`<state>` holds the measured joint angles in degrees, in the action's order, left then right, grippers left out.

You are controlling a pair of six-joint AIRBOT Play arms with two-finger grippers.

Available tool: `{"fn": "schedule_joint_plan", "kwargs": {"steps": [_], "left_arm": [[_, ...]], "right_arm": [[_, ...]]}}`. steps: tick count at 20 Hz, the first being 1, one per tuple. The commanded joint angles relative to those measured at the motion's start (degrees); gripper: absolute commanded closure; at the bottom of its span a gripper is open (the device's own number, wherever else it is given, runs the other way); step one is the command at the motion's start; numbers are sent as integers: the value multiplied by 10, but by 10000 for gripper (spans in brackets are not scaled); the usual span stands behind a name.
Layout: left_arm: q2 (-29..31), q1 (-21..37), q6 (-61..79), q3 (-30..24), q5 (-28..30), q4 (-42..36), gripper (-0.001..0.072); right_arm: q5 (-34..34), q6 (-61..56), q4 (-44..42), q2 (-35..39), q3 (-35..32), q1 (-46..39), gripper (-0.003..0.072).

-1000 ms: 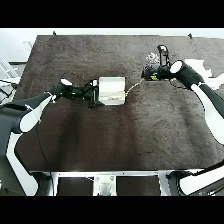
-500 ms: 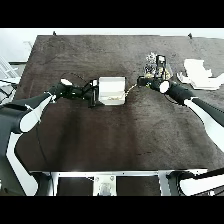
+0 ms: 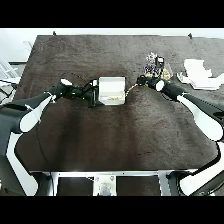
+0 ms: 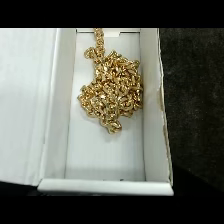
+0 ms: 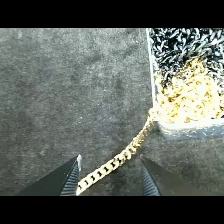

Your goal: Fold the box and place the chain.

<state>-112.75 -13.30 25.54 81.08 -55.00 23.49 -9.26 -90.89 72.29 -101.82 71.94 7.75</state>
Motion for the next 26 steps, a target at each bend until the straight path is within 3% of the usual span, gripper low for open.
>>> {"fn": "schedule_joint_plan", "kwargs": {"steps": [1,9,12,18,20,23,26], "left_arm": [[0,0,0,0,-1,0,420],[0,0,0,0,-1,0,419],[0,0,0,0,-2,0,420],[0,0,0,0,-2,0,420],[0,0,0,0,-3,0,420],[0,0,0,0,-6,0,420],[0,0,0,0,-6,0,420]], "right_arm": [[-4,-2,5,-8,11,-8,264],[-23,0,8,-38,48,-14,323],[-20,0,6,-38,49,-11,463],[-15,21,8,-41,48,-9,463],[-12,46,8,-41,48,-8,581],[-11,45,8,-40,48,-7,678],[-14,41,8,-31,48,-7,678]]}}
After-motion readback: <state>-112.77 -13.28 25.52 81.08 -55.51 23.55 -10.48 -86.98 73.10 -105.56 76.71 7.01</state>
